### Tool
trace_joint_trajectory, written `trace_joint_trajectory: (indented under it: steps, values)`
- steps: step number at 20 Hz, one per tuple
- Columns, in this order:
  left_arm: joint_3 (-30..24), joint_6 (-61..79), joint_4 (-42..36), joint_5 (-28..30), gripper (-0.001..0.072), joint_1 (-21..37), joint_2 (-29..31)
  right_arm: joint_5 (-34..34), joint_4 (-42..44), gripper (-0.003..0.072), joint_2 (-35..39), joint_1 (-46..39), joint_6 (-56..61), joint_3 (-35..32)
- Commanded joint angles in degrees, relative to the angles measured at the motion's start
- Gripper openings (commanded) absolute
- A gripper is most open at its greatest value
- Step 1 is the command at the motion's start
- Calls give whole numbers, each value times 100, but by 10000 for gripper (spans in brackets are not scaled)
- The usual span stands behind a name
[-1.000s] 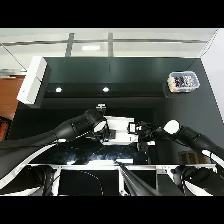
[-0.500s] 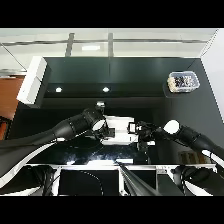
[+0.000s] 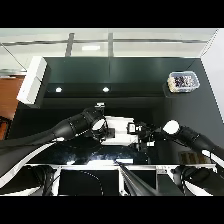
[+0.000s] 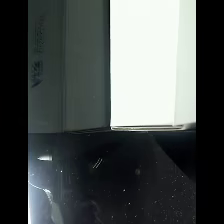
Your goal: Fold the box and place the chain.
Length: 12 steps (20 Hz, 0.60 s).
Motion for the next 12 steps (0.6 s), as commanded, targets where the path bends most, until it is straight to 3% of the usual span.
trace_joint_trajectory:
  steps: [1,2,4,7,12]
  values:
    - [2,42,2,-31,26,-20,0,-17,-11,246,2,2,-11,-2]
    - [2,42,0,-31,25,-17,0,-13,-11,247,4,2,-9,-2]
    - [2,42,0,-35,25,-17,0,42,4,528,42,2,225,0]
    - [2,42,0,-35,26,-15,0,105,-192,545,398,-2,323,33]
    - [2,39,76,-28,26,-15,0,483,-1502,543,1187,-2,901,105]
